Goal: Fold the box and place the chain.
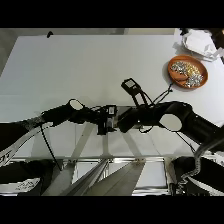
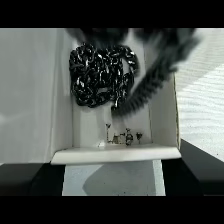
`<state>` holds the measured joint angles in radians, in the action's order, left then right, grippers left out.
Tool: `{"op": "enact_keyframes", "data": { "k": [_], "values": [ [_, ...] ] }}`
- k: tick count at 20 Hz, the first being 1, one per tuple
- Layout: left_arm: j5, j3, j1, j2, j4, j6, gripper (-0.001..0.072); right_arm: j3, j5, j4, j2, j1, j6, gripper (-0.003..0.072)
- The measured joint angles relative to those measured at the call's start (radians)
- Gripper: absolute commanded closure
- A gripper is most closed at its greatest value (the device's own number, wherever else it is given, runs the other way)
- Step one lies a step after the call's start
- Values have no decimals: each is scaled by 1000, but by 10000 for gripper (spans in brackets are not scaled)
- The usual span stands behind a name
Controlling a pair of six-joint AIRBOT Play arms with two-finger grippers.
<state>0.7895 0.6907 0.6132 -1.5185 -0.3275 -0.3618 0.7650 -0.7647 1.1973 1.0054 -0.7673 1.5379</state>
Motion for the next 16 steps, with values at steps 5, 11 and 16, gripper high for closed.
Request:
{"op": "enact_keyframes", "data": {
  "k": [5, 11, 16],
  "values": [
    [0, 0, 0, 0, 0, 0, 338, -31, -6, -1, 71, 0, 7, 660],
    [0, 0, 0, 0, 0, 0, 339, -78, 31, -2, 90, 0, 36, 484],
    [0, 0, 0, 0, 0, 0, 339, -74, 3, 5, 10, 38, 51, 485]
  ]
}}
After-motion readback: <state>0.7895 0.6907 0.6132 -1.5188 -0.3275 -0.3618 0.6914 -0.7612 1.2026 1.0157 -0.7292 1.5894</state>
